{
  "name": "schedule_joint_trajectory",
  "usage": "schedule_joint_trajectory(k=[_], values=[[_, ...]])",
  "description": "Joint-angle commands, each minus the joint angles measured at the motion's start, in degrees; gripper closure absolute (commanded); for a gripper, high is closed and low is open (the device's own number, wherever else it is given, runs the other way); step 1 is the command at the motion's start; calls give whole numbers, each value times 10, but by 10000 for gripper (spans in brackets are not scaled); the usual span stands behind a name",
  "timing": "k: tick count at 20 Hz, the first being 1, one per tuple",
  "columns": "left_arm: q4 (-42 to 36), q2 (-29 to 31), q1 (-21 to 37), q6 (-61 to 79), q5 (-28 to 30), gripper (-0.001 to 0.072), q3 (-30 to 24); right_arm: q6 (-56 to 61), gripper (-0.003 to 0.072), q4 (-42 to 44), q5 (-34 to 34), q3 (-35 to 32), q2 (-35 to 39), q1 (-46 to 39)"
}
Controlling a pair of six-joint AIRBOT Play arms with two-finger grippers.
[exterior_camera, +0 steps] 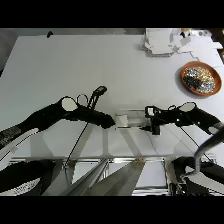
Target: Fold the box and place the chain.
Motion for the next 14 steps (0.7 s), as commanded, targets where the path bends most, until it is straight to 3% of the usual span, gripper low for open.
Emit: schedule_joint_trajectory(k=[1,3,5,7,14], values=[[-2,4,0,2,-14,479,2,0,230,0,0,0,0,0],[-2,4,-1,-2,-12,474,2,0,230,0,0,0,0,0],[-2,3,-2,-8,-9,338,2,0,230,0,0,0,0,0],[-1,3,-5,-19,-1,264,2,0,230,0,0,0,0,0],[78,-15,-29,-148,23,233,38,0,230,0,0,0,0,0]])
